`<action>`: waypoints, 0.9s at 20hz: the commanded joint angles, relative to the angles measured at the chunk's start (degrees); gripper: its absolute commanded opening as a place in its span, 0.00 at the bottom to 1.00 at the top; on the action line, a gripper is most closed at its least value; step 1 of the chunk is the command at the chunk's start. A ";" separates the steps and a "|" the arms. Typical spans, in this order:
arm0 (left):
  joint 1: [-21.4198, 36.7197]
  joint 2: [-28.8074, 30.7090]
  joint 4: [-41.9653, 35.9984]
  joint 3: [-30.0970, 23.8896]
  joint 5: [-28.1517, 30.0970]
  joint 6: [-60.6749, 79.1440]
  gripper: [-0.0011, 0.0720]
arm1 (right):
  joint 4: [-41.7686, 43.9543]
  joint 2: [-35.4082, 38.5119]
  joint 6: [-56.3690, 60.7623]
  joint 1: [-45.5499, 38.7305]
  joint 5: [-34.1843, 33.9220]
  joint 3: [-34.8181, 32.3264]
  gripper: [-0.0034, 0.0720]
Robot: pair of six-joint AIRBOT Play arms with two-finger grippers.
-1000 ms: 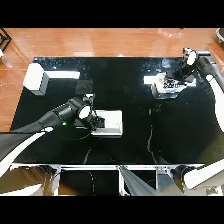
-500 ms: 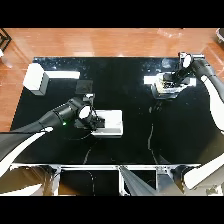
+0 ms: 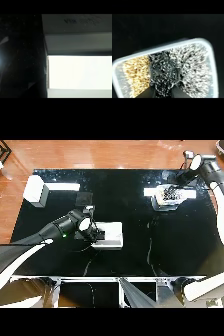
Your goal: Fold the box and place the chain.
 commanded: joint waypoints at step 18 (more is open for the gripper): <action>0.07 -0.11 0.50 0.02 -0.02 0.02 0.04 | 14.47 33.14 -11.19 -0.42 7.10 1.99 0.07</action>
